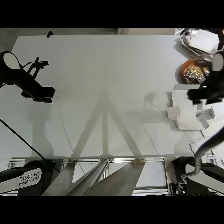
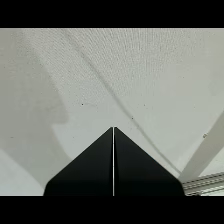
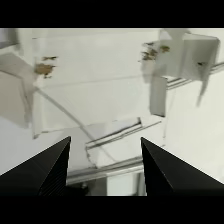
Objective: Fold the box and place the chain.
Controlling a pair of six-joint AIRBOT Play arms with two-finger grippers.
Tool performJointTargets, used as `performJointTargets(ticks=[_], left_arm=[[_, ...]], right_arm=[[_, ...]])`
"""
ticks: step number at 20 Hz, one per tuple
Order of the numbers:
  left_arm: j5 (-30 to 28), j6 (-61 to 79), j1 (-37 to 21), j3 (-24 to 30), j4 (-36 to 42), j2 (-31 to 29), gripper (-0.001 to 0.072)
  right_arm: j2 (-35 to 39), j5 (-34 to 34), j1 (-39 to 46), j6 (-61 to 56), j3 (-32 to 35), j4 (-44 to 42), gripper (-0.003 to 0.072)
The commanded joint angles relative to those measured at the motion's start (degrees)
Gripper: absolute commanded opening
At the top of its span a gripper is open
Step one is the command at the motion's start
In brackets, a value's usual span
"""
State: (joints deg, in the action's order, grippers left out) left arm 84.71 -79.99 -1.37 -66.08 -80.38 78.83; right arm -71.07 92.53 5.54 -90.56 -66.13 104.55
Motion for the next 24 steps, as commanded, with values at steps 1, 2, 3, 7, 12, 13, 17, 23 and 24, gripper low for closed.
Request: performJointTargets(ticks=[1,2,3,7,12,13,17,23,24], left_arm=[[0.0,0.0,0.0,0.0,0.0,0.0,0.0016],[0.0,0.0,0.0,0.0,0.0,0.0,0.0016],[0.0,0.0,0.0,0.0,0.0,0.0,0.0016],[0.0,0.0,0.0,0.0,0.0,0.0,0.0016],[0.0,0.0,0.0,0.0,0.0,0.0,0.0016],[0.0,0.0,0.0,0.0,0.0,0.0,0.0016],[0.0,0.0,0.0,0.0,0.0,0.0,0.0016],[0.0,0.0,0.0,0.0,0.0,0.0,0.0016],[0.0,0.0,0.0,0.0,0.0,0.0,0.0016]], right_arm=[[0.2,-1.8,12.7,7.6,0.0,1.5,0.0478],[0.1,-3.1,15.1,9.7,0.0,1.5,0.0479],[-0.2,-4.7,16.9,10.3,0.0,1.5,0.0479],[-4.0,-7.4,19.0,11.5,0.0,-0.4,0.0479],[-11.6,-8.5,19.0,9.7,0.0,-0.3,0.0477],[-12.7,-8.8,19.0,8.5,0.0,0.5,0.0475],[-16.5,-8.8,19.6,3.5,0.0,3.1,0.043],[-17.7,-8.3,19.1,7.8,0.1,-1.7,0.0007],[-16.7,-9.2,17.9,9.9,0.1,-3.0,0.0006]])
